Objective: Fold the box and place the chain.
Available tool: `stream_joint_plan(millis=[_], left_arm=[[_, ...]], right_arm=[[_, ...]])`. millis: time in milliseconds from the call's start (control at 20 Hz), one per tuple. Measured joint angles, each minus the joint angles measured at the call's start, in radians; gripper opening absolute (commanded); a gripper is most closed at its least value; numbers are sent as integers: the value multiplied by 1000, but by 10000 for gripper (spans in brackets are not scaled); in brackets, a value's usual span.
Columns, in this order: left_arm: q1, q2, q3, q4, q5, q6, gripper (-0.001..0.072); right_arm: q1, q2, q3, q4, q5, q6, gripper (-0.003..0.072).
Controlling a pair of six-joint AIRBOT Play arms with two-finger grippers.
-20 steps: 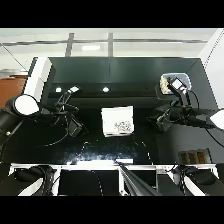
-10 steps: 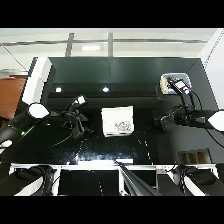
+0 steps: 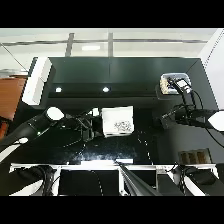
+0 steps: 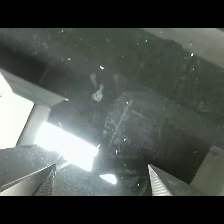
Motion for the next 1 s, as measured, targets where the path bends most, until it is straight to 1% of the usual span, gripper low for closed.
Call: stream_joint_plan(millis=[300,600,850,1000], left_arm=[[-21,-26,0,-30,42,42,709],[-34,-33,0,-40,50,93,710],[-73,-35,0,-44,107,119,709],[-88,-45,0,-47,131,122,673]], right_arm=[[0,0,0,0,-15,3,710],[0,0,0,1,-18,3,710],[0,0,0,2,-19,3,710],[0,0,0,3,-19,3,710]])
